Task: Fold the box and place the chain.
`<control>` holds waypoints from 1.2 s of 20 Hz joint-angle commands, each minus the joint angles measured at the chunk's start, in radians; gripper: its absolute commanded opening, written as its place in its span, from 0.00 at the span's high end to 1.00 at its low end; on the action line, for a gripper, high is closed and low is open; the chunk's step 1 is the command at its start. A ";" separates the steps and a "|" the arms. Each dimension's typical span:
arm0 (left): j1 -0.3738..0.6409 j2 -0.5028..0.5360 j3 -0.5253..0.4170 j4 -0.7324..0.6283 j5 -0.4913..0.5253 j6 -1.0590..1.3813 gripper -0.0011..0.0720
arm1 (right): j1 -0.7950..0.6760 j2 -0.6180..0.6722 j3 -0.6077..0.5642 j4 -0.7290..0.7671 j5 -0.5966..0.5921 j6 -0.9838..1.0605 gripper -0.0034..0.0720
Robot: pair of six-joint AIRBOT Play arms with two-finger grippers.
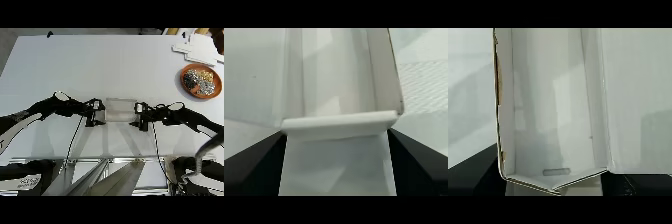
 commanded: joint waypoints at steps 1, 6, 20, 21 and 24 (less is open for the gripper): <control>0.031 0.018 -0.001 0.021 -0.027 0.004 0.03 | 0.000 0.000 0.000 -0.001 0.003 0.002 0.56; 0.033 0.019 -0.001 -0.012 -0.023 0.054 0.03 | 0.000 0.000 0.000 -0.001 0.003 0.002 0.56; -0.004 -0.023 -0.001 -0.058 -0.031 0.091 0.03 | 0.000 0.000 0.000 -0.001 0.003 0.002 0.56; -0.008 -0.023 -0.001 -0.061 -0.026 0.090 0.03 | 0.000 0.000 0.000 -0.001 0.003 0.002 0.56; -0.006 -0.024 -0.001 -0.093 -0.027 0.089 0.03 | 0.000 0.000 0.000 -0.001 0.003 0.002 0.56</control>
